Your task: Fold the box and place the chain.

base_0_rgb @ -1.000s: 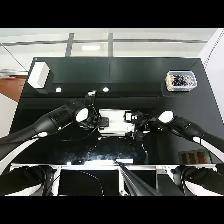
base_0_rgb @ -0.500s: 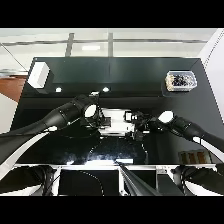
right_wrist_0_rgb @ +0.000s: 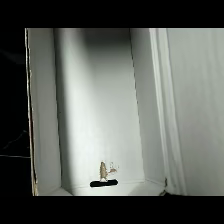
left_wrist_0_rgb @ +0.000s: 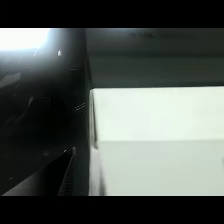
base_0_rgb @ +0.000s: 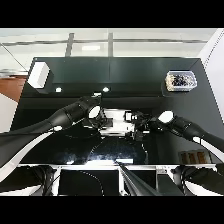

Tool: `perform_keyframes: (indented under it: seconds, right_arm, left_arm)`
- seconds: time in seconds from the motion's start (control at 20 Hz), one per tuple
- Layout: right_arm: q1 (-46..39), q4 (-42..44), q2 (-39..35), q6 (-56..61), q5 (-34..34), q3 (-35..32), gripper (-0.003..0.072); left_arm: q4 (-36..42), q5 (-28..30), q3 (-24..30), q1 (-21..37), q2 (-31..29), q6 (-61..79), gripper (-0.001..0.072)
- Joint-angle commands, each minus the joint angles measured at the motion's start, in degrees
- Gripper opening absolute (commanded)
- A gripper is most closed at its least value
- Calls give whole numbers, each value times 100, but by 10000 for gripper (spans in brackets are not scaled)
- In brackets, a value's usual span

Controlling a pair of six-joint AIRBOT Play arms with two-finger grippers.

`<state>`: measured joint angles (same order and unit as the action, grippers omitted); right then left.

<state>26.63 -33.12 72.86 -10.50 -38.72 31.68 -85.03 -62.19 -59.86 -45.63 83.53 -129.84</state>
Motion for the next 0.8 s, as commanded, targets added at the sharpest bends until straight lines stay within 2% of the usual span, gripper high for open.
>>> perform_keyframes:
  seconds: [0.0,0.15,0.3,0.75]
  right_arm:
    - [2,0,2,0,-2,2,572]
    - [4,0,4,0,-2,2,572]
    - [4,0,4,0,-2,2,572]
    - [4,0,4,0,-2,0,572]
  left_arm:
    - [-24,0,-210,4,149,66,332]
    - [-85,-111,-345,2,256,66,274]
    - [-195,-306,-345,2,254,66,274]
    - [-197,-260,-345,-2,295,59,271]
